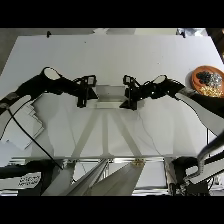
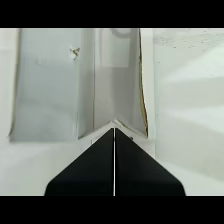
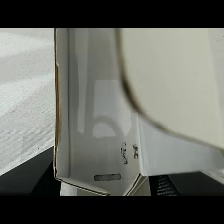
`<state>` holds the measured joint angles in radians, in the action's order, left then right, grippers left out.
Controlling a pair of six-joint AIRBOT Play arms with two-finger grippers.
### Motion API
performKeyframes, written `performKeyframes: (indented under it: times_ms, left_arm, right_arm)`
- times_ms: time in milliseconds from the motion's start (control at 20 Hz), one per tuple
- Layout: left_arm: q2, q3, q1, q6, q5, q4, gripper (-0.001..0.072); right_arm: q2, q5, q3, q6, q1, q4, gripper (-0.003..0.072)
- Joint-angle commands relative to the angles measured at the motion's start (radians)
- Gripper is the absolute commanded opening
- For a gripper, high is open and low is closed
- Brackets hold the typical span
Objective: Fold the box and place the chain.
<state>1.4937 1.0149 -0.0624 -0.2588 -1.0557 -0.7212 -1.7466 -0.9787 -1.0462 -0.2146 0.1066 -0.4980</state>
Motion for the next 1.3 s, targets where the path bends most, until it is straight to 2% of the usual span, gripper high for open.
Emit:
performKeyframes:
  times_ms: [0,200,350,500,600,900,1050,1250]
  left_arm:
    - [-0.09,0.0,0.094,0.062,-0.139,-0.015,0.0008]
    - [-0.195,0.0,0.24,0.537,-0.109,-0.143,0.0007]
    - [-0.186,-0.013,0.314,0.833,-0.074,-0.205,0.0006]
    - [-0.146,-0.068,0.323,1.02,-0.047,-0.207,0.0004]
    - [-0.104,-0.1,0.304,1.088,-0.026,-0.197,0.0003]
    - [-0.008,-0.104,0.227,1.214,0.021,-0.198,0.0001]
    - [0.017,-0.105,0.211,1.263,0.053,-0.245,0.0001]
    - [0.02,-0.105,0.21,1.247,0.032,-0.179,0.0003]
  right_arm:
    - [0.0,-0.001,0.0,-0.003,0.0,-0.002,0.0367]
    - [0.0,-0.001,0.0,-0.003,0.0,-0.002,0.0367]
    - [0.0,-0.001,0.0,-0.003,0.0,-0.002,0.0367]
    - [0.0,-0.001,0.0,-0.003,0.0,-0.002,0.0367]
    - [0.0,-0.001,0.0,-0.003,0.0,-0.002,0.0367]
    - [0.0,-0.001,0.0,-0.003,0.0,-0.002,0.0367]
    - [0.0,-0.001,0.0,-0.003,0.0,-0.002,0.0367]
    - [0.0,-0.001,0.0,-0.003,0.0,-0.002,0.0367]
